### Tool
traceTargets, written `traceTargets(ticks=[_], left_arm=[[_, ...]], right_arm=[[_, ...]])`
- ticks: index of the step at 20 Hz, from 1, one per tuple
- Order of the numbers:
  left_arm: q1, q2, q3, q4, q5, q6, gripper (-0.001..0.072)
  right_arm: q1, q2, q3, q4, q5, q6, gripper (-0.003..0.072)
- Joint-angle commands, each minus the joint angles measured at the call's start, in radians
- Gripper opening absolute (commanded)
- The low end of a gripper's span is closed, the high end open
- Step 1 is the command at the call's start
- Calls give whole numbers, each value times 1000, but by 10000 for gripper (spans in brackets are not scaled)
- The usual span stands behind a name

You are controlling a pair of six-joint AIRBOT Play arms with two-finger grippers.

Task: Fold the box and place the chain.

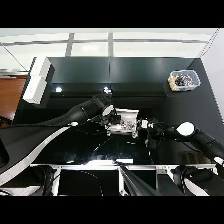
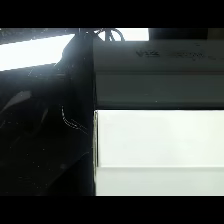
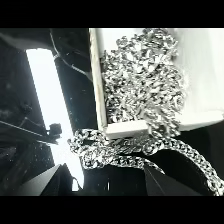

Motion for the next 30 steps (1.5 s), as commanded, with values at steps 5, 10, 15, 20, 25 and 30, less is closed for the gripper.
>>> traceTargets(ticks=[5,10,15,20,25,30], left_arm=[[0,0,1,0,0,0,30],[0,0,1,0,0,0,30],[0,0,1,0,0,0,30],[0,0,1,0,0,0,30],[0,0,1,0,0,0,30],[0,0,1,0,0,0,30]], right_arm=[[3,-56,-1,21,-21,-52,630],[3,-63,0,59,-73,-52,630],[3,-63,-1,64,-87,-51,629],[3,-63,-1,64,-102,-51,491],[3,-63,-1,64,-80,-33,10],[1,-56,5,60,-84,19,9]])
